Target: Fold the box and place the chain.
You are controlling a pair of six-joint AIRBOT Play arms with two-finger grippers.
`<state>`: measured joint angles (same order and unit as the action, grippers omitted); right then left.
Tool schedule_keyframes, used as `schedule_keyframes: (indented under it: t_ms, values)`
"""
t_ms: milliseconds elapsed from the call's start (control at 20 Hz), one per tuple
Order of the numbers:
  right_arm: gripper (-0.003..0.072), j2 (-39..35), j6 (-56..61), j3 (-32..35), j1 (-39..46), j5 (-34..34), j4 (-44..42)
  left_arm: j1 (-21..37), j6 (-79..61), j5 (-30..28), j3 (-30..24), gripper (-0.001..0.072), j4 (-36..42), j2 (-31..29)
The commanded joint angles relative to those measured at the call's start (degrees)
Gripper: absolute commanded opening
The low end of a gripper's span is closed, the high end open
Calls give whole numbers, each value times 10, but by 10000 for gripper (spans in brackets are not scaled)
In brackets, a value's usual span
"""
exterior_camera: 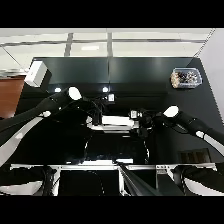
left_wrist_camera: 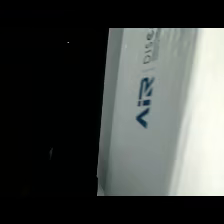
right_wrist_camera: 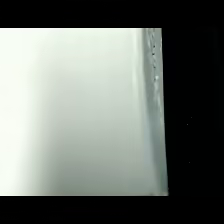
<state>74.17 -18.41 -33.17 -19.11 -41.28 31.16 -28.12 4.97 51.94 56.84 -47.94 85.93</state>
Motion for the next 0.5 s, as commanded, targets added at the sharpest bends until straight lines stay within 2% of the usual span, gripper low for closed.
schedule_keyframes:
  t_ms: [0,300,350,400,450]
  values:
    - [487,0,2,0,0,1,0,10,30,23,0,704,-16,-32]
    - [487,0,2,0,0,0,0,45,223,104,0,689,-185,-127]
    - [487,0,2,0,0,0,0,48,262,123,0,633,-208,-142]
    - [487,0,2,0,0,0,0,51,308,154,0,381,-219,-153]
    - [487,0,2,0,0,0,0,52,341,191,0,93,-218,-159]
